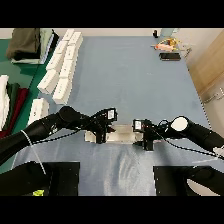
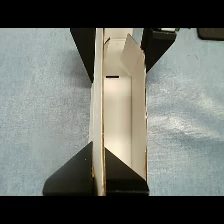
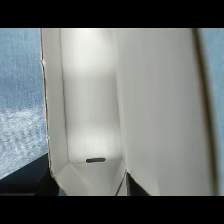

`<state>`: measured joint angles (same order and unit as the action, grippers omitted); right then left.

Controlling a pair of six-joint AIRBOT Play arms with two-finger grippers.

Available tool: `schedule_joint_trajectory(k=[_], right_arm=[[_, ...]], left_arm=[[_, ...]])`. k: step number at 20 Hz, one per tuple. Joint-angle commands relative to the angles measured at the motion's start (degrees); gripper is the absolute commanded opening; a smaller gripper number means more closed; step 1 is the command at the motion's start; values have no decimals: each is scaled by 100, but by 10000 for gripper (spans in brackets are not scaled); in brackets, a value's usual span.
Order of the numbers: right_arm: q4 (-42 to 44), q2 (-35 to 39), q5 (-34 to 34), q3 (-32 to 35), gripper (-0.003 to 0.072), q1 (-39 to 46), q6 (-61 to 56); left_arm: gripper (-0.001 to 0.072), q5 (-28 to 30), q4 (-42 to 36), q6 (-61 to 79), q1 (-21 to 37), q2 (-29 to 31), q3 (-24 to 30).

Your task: Fold the box.

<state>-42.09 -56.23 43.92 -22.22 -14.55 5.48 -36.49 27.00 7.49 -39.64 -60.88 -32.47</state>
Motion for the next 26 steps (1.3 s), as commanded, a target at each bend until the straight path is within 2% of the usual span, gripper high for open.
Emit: schedule_joint_trajectory(k=[1, 5, 12, 14, 26], right_arm=[[-35, -37, 22, 2, 534, 39, 120], [-269, -37, 22, 2, 534, 39, -46], [-107, -35, 37, 2, 536, 72, -96], [107, -35, 66, 2, 664, 127, -94], [162, -76, 66, 11, 658, 149, 63]], left_arm=[[15, 2, 0, 0, -2, -2, -2], [15, 2, 0, 0, -2, -2, -2], [15, 0, 0, 0, -2, -2, -2], [15, 2, 0, 0, -2, -2, -2], [15, 2, 0, 0, -2, -2, -2]])
